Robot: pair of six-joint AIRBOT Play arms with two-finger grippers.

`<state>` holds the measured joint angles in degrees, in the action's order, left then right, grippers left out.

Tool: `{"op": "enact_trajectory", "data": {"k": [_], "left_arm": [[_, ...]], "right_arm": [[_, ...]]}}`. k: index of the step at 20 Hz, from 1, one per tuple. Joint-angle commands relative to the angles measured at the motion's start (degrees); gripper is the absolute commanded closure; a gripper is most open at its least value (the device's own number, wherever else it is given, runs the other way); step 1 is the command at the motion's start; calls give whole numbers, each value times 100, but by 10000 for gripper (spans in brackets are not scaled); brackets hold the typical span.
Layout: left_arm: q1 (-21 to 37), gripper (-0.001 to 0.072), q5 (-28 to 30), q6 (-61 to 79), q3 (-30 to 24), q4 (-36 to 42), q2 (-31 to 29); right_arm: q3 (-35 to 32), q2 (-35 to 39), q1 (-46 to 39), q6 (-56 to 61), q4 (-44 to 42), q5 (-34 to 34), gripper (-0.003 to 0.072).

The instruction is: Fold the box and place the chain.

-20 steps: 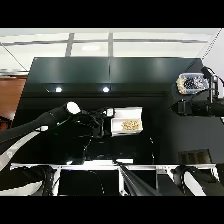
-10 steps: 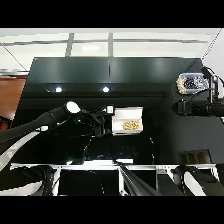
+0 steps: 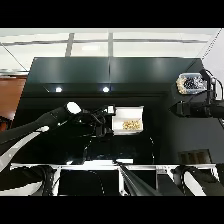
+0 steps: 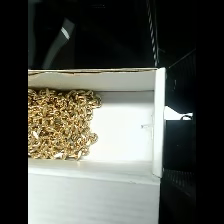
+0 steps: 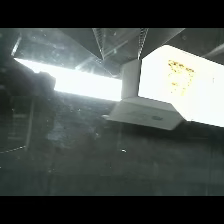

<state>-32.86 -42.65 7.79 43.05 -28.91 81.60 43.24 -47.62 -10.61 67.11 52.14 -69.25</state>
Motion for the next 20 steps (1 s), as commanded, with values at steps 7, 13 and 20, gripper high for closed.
{"op": "enact_trajectory", "data": {"k": [7,13,20], "left_arm": [[-22,360,92,20,7,2,0],[-22,359,92,15,4,2,0],[-22,359,87,15,4,4,0]], "right_arm": [[-138,-660,1797,116,-514,2693,15],[229,-1576,2675,-2184,-468,2452,16],[660,-1556,2688,-3759,654,190,17]]}}
